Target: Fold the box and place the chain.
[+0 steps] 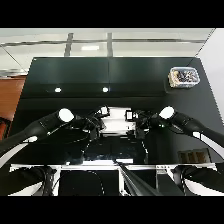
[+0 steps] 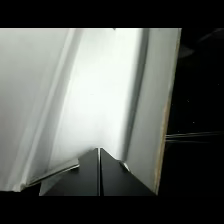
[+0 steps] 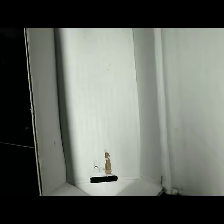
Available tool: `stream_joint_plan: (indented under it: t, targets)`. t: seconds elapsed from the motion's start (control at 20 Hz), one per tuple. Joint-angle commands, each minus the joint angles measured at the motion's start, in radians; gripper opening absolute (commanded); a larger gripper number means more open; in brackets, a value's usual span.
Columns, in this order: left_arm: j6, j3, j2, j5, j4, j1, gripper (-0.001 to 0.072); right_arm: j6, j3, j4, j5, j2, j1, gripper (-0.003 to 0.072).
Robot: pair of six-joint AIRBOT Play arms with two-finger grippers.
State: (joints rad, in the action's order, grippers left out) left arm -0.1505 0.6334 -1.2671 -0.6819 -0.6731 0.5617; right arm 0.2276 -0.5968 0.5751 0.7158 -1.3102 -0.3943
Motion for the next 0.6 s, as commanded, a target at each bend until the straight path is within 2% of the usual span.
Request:
stream_joint_plan:
  t: [0.0,0.1,0.3,0.35,0.5,0.55]
  targets:
    - [-0.169,0.001,0.069,-0.069,-0.126,-0.042,0.0027,0.000,0.000,0.000,0.000,0.000,-0.001,0.0202]
    - [-0.332,0.000,0.171,-0.121,-0.238,-0.104,0.0027,0.000,0.000,0.000,0.000,0.000,-0.001,0.0202]
    - [-0.553,-0.016,0.351,-0.257,-0.302,-0.328,0.0027,0.000,0.000,0.000,0.000,0.000,-0.001,0.0202]
    - [-0.584,-0.034,0.367,-0.266,-0.307,-0.383,0.0027,0.000,0.000,0.000,0.000,0.000,-0.001,0.0202]
    - [-0.977,-0.092,0.336,-0.270,-0.354,-0.518,0.0027,0.000,0.000,0.000,0.000,0.000,-0.001,0.0202]
    - [-1.118,-0.107,0.308,-0.275,-0.330,-0.564,0.0028,0.000,0.000,0.000,0.000,0.000,-0.001,0.0202]
